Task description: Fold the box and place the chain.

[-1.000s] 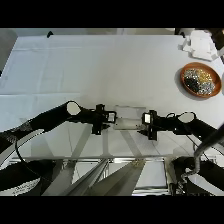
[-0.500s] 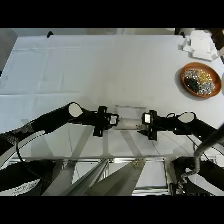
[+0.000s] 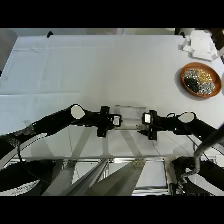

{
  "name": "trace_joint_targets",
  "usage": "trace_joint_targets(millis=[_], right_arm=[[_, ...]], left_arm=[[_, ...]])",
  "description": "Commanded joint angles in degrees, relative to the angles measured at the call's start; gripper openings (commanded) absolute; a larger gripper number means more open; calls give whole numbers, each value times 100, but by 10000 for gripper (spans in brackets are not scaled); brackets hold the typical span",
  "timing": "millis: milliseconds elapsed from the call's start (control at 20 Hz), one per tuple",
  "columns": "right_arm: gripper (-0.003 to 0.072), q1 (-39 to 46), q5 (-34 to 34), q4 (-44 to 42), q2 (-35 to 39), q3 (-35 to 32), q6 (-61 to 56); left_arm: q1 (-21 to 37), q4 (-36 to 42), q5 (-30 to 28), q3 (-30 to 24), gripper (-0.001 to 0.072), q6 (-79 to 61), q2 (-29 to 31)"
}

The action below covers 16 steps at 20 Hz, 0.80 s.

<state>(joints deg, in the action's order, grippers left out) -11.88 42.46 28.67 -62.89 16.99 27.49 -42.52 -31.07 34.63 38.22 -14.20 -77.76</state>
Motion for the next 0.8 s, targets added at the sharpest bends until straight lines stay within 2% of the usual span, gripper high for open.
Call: trace_joint_targets(millis=[0, 400, 500, 700, 750], right_arm=[[413, -2, 0, -2, 4, 4, 0], [413, -2, 0, -2, 4, 4, 0], [413, -2, 2, -2, 4, 4, 0], [413, -2, 0, -2, 4, 4, 0], [413, -2, 2, -2, 4, 4, 0]], left_arm=[[-142, 109, -101, 0, 193, 2, -4], [-358, 118, -229, 0, 233, 2, -264], [-374, 168, -361, 0, 440, 2, -291], [-376, 192, -715, 0, 515, 4, -291], [-376, 192, -758, 0, 515, 4, -291]])
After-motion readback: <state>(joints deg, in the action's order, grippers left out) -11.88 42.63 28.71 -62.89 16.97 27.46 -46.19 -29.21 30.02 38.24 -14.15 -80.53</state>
